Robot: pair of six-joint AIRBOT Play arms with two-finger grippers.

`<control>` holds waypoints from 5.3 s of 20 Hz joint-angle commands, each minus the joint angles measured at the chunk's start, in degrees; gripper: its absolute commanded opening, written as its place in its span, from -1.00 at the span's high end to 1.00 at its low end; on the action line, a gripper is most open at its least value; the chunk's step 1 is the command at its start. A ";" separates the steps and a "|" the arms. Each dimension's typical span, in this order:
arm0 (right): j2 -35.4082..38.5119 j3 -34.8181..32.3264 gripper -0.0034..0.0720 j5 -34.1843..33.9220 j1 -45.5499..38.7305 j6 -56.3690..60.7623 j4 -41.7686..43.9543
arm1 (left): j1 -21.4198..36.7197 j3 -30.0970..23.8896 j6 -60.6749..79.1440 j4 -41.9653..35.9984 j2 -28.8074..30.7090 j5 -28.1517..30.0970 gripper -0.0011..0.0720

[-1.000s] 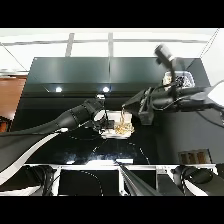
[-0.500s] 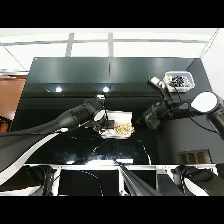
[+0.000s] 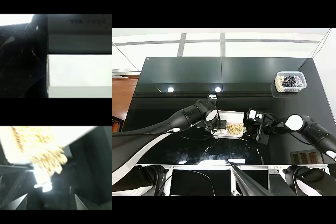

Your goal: Fold the box and place the chain.

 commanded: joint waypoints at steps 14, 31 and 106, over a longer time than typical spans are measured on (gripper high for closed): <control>-10.23 -0.92 -1.00 -10.43 0.98 -19.93 15.82 | 0.04 0.04 0.00 0.00 0.02 0.04 0.89; 2.10 1.95 0.88 -3.30 0.81 9.66 4.90 | 0.04 0.04 0.00 -0.02 0.02 0.00 0.89; 9.64 19.71 -0.10 24.50 -14.03 33.55 5.25 | 35.30 -32.63 142.18 -43.85 30.67 9.64 -0.98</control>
